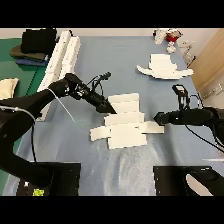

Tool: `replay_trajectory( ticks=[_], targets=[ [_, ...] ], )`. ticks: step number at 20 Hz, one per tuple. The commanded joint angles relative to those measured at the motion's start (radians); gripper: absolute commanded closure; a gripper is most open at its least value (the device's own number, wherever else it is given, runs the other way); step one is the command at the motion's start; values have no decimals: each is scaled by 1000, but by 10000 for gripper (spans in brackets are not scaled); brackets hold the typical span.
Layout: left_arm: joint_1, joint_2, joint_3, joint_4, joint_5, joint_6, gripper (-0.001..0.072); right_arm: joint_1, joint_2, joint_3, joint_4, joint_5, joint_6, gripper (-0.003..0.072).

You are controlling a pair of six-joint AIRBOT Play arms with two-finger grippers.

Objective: Fold the box.

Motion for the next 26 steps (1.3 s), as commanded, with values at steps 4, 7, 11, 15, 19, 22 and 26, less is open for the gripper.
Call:
replay_trajectory(
  ticks=[4, 7, 11, 15, 19, 22, 26],
  targets=[
    [-135, 297, -239, 15, 378, 261, 702, 0, 1, 23, -100, 129, 245, 131],
    [-248, 460, -400, 15, 634, 357, 701, 0, 1, 23, -100, 144, 277, 131],
    [-430, 592, -560, 15, 891, 364, 700, 0, 1, 23, -97, 145, 294, 131],
    [-518, 582, -609, 14, 960, 363, 699, 0, 1, 23, -96, 144, 319, 131],
    [-517, 548, -610, 3, 985, 363, 696, 0, 1, 23, -68, 140, 321, 130],
    [-455, 546, -593, 4, 905, 360, 697, 0, 1, 23, -62, 140, 321, 130],
    [-277, 502, -497, 4, 595, 360, 697, 0, 1, 23, -49, 140, 321, 131]
  ],
)
